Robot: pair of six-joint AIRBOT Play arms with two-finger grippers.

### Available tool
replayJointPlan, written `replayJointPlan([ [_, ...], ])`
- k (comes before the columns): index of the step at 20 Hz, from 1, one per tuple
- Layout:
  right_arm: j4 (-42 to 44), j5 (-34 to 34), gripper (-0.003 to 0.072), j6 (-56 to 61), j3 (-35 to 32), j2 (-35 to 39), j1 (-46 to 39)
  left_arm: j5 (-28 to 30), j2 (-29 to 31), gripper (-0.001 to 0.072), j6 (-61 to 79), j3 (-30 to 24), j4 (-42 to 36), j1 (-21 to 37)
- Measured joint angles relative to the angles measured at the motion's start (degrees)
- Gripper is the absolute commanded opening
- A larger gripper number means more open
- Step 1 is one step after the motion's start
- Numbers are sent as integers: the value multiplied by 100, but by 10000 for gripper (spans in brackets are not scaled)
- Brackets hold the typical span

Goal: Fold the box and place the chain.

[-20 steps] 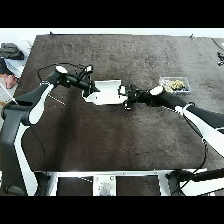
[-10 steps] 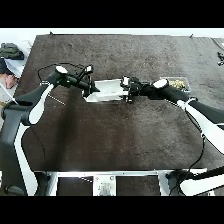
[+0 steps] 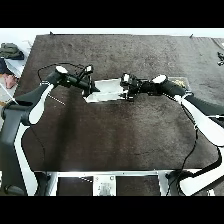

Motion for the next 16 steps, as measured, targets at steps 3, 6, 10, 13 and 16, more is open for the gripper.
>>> replayJointPlan([
  [3,-59,66,591,68,96,-70,-13,0,0,13,0,0,2,0],
  [6,-85,52,591,98,131,-94,-17,0,0,14,0,0,2,0],
  [10,-90,4,590,105,149,-105,-68,0,0,14,0,0,0,0],
  [13,-87,-9,590,107,173,-111,-90,0,0,14,0,0,0,0],
  [16,-87,35,590,111,302,-170,-101,2,0,13,0,0,0,0],
])
